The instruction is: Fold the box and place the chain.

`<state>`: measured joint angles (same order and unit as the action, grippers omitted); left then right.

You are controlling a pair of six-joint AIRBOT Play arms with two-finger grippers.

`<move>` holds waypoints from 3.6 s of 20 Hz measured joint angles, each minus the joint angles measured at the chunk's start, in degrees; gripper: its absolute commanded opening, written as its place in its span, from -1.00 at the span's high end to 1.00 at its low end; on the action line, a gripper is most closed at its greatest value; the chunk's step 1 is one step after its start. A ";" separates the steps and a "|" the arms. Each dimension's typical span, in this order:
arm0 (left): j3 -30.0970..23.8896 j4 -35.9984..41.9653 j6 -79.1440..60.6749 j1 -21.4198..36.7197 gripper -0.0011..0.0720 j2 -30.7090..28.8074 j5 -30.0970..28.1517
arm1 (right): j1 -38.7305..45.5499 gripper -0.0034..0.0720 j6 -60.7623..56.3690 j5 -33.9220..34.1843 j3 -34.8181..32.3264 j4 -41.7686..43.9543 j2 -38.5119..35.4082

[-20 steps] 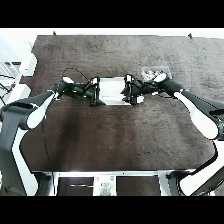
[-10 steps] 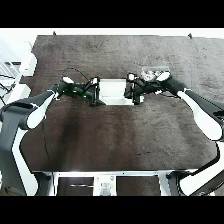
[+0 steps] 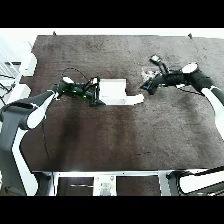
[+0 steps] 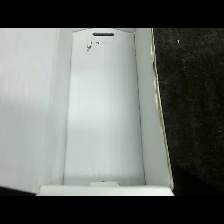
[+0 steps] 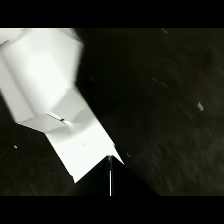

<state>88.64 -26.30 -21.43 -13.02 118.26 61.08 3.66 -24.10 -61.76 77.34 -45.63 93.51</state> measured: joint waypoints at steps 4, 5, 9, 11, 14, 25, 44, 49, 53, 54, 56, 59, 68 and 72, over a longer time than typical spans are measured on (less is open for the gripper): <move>0.00 0.00 0.00 0.00 -0.39 0.00 0.00 | 5.22 0.88 -13.11 0.48 -2.43 0.02 -0.28; 0.00 0.00 -0.02 0.00 -0.39 0.00 0.00 | 6.03 0.88 -15.15 0.48 -3.19 0.11 -0.15; 0.00 0.00 -0.02 0.00 -0.39 0.00 0.00 | 7.08 0.88 -21.22 0.74 -4.92 0.87 2.82; 0.00 0.00 0.00 0.00 -0.39 0.00 0.00 | 6.71 0.88 -23.10 0.85 -5.22 2.21 4.87; 0.00 0.00 0.00 0.00 -0.39 0.00 0.00 | 4.42 0.88 -24.37 0.79 -5.46 3.93 7.48; 0.00 -0.02 0.00 0.00 -0.39 0.00 0.00 | -3.78 0.51 -24.68 -0.87 -4.17 11.17 8.55; 0.00 -0.02 0.00 0.00 -0.39 0.00 0.00 | -8.79 -0.37 -28.85 -0.13 -2.86 14.21 6.16; 0.00 -0.02 0.00 0.00 -0.39 0.00 0.00 | -11.10 -0.37 -34.49 2.12 -1.14 8.55 6.16; -0.02 0.00 0.02 0.00 -0.39 0.00 0.00 | -13.09 -0.37 -38.01 4.76 -0.42 4.76 6.16; -0.02 0.00 0.04 0.00 -0.39 0.00 0.00 | -13.55 -0.37 -39.17 5.29 -0.24 3.61 6.16; -0.02 -0.02 0.02 0.00 -0.39 0.00 0.00 | -14.51 -0.37 -42.23 6.38 0.22 0.87 6.16; -0.02 -0.02 0.00 0.00 -0.39 0.00 0.00 | -16.35 -0.37 -48.24 7.50 1.57 -4.85 6.34; -0.02 -0.02 0.00 0.00 -0.39 0.00 0.02 | -22.45 -0.37 -69.05 4.15 9.55 -26.69 8.66; -0.02 -0.02 -0.02 0.00 -0.39 0.00 0.02 | -24.87 -0.36 -75.93 -2.03 15.76 -34.49 11.30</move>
<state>88.62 -26.33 -21.45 -13.02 118.26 61.10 -21.21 -100.03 -63.79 93.10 -80.12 104.81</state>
